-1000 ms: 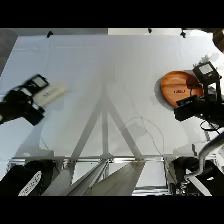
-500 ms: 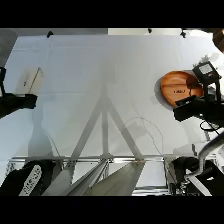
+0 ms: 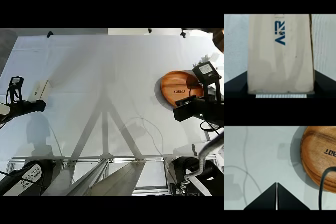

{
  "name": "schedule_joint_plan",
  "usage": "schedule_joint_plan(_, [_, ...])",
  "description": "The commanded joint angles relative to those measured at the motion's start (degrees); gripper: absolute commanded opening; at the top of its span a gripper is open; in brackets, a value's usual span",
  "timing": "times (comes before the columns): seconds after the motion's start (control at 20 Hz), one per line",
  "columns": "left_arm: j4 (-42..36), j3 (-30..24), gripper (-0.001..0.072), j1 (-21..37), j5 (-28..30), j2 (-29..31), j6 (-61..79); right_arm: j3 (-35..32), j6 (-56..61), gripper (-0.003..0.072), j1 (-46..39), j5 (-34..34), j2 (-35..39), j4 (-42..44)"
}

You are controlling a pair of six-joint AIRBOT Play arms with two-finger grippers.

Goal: Fold the box and place the chain.

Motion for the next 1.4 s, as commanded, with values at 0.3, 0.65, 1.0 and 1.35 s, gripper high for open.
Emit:
schedule_joint_plan(0.3, [-0.2, -0.1, 0.0700, 0.1, -5.8, 8.4, 4.6, 0.0, 0.0, 0.0014, 0.0, 0.0, 0.1, 0.0])
schedule_joint_plan(0.65, [-6.1, -0.1, 0.0458, -7.6, -15.0, 28.8, 14.6, 0.0, 0.0, 0.0014, 0.0, 0.0, 0.1, 0.0])
schedule_joint_plan(1.0, [-14.4, -0.1, 0.0006, -25.5, -15.8, 27.1, 19.0, 0.0, 0.0, 0.0014, 0.0, -0.1, 0.1, 0.0])
schedule_joint_plan(1.35, [-14.6, -0.1, 0.0011, -30.0, -16.0, 17.1, 18.6, 0.0, 0.0, 0.0014, 0.0, -0.2, 0.1, 0.0])
